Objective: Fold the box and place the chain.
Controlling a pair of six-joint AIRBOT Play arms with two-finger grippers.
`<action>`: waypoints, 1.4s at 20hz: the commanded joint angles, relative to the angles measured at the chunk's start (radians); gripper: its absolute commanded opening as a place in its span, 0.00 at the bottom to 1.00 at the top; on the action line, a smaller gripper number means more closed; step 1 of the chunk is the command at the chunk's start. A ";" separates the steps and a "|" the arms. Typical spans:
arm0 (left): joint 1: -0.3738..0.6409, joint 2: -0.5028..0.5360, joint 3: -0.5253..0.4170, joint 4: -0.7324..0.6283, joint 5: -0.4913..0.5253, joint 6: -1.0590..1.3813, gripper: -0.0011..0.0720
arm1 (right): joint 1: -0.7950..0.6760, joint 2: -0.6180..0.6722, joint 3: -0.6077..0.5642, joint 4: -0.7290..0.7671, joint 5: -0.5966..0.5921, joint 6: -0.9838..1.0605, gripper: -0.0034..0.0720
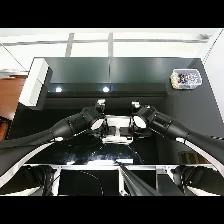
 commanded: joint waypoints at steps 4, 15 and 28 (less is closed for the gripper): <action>0.001 -0.001 0.000 0.000 0.001 0.001 0.06 | 0.000 -0.014 0.001 -0.003 -0.012 0.021 0.32; 0.001 -0.001 0.000 0.000 0.001 0.001 0.06 | 0.002 -0.014 0.001 -0.004 -0.040 0.017 0.10; 0.001 -0.001 0.000 0.000 0.000 0.001 0.06 | 0.002 -0.010 0.001 -0.009 -0.044 0.002 0.40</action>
